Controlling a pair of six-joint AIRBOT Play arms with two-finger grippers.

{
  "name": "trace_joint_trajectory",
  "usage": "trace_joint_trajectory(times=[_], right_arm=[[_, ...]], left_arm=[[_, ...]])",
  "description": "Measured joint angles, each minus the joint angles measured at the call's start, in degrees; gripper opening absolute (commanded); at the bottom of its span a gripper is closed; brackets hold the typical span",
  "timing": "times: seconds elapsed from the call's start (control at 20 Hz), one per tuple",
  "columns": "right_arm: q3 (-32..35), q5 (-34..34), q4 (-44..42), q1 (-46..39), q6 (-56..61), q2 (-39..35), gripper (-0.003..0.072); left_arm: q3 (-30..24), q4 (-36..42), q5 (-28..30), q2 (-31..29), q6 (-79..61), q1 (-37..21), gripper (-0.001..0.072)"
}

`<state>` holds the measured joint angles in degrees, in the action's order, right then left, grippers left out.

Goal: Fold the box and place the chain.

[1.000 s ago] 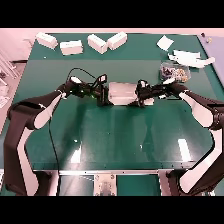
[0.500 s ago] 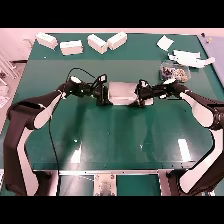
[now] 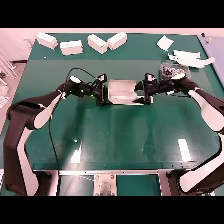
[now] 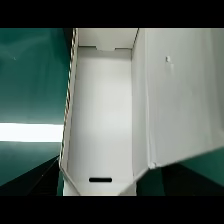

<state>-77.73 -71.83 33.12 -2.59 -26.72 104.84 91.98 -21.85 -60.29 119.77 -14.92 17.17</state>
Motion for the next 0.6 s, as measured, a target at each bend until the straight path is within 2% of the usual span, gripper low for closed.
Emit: trace_joint_trajectory(times=[0.15,0.2,0.3,0.35,0.6], right_arm=[[0.00,-0.24,2.36,-2.99,2.12,-2.19,0.0720],[0.00,-1.01,2.73,-3.93,2.54,-2.86,0.0646],[0.00,-3.78,2.25,-5.40,3.23,-3.91,0.0039],[0.00,-5.55,1.57,-5.92,3.67,-4.31,0.0012],[0.02,-12.33,-7.37,-5.97,10.84,-5.16,0.0010]], left_arm=[[0.00,0.00,0.04,0.00,-0.02,0.00,0.0562],[0.00,0.00,0.00,0.00,-0.02,0.00,0.0562],[0.00,0.00,-0.13,0.00,-0.07,0.00,0.0562],[0.00,0.00,-0.13,0.00,-0.09,0.00,0.0562],[0.00,0.00,-0.17,0.00,-0.11,0.00,0.0562]])
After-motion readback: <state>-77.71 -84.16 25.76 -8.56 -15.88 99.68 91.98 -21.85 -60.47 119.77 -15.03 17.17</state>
